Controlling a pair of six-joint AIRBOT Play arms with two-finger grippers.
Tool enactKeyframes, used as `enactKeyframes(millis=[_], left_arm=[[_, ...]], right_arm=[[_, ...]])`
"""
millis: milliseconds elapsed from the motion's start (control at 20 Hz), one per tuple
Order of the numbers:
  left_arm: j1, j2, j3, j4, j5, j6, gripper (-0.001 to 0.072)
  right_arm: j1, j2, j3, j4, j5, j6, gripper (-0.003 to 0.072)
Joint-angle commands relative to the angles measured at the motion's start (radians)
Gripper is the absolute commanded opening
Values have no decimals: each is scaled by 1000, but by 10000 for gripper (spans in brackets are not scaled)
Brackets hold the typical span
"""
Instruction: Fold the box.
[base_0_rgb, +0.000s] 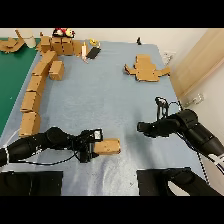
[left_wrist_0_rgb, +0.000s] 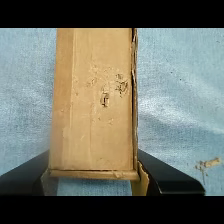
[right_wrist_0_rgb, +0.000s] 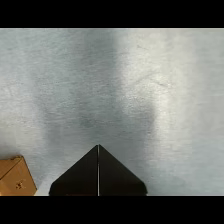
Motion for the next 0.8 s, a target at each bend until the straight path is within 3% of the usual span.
enactKeyframes(millis=[0,250,400,550,750], left_arm=[[-1,0,1,-13,6,0,464],[6,6,24,-36,13,-164,464],[57,43,41,-10,87,-337,464],[193,103,41,58,172,-493,464],[475,130,41,57,204,-534,464]], right_arm=[[-2,-29,3,31,26,-2,5],[-2,-29,3,30,34,-2,6],[-2,-29,3,30,33,-2,6],[-2,-29,3,30,33,-3,6],[-2,-29,3,30,33,-3,6]])
